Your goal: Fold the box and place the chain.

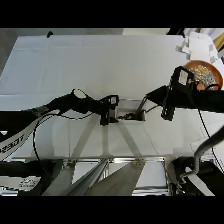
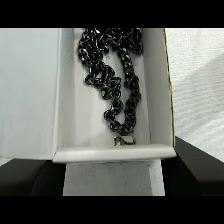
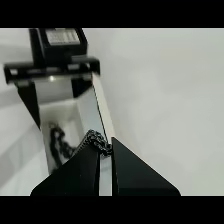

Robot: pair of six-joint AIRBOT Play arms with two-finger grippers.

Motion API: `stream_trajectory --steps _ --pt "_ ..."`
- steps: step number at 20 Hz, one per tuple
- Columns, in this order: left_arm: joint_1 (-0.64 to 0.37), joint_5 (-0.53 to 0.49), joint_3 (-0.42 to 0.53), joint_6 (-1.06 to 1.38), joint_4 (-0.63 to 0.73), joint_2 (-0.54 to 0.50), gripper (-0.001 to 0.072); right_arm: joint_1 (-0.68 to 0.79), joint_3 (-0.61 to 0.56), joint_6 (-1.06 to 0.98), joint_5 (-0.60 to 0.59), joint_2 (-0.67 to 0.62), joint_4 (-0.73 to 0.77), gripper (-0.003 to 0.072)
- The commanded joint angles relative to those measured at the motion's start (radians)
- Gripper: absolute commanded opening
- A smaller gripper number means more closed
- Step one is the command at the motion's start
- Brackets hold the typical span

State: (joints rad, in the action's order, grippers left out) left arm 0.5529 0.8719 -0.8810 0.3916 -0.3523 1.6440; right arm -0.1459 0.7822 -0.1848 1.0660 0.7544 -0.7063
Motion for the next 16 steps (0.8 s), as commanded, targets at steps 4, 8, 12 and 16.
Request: stream_trajectory --steps 4,8,12,16 --pt "-0.001 0.000 0.000 0.000 0.000 -0.001 0.0286 -0.085 0.048 -0.003 0.008 0.034 0.041 0.0015" --pt "-0.001 0.000 0.000 0.000 0.000 -0.001 0.0286 -0.142 0.048 -0.064 0.003 0.138 0.035 0.0016" --pt "-0.001 0.000 0.000 0.000 0.000 -0.001 0.0286 -0.179 0.048 -0.141 -0.013 0.293 -0.026 0.0016" --pt "-0.001 0.000 0.000 0.000 0.000 -0.001 0.0286 -0.179 0.048 -0.276 -0.006 0.400 -0.113 0.0020"
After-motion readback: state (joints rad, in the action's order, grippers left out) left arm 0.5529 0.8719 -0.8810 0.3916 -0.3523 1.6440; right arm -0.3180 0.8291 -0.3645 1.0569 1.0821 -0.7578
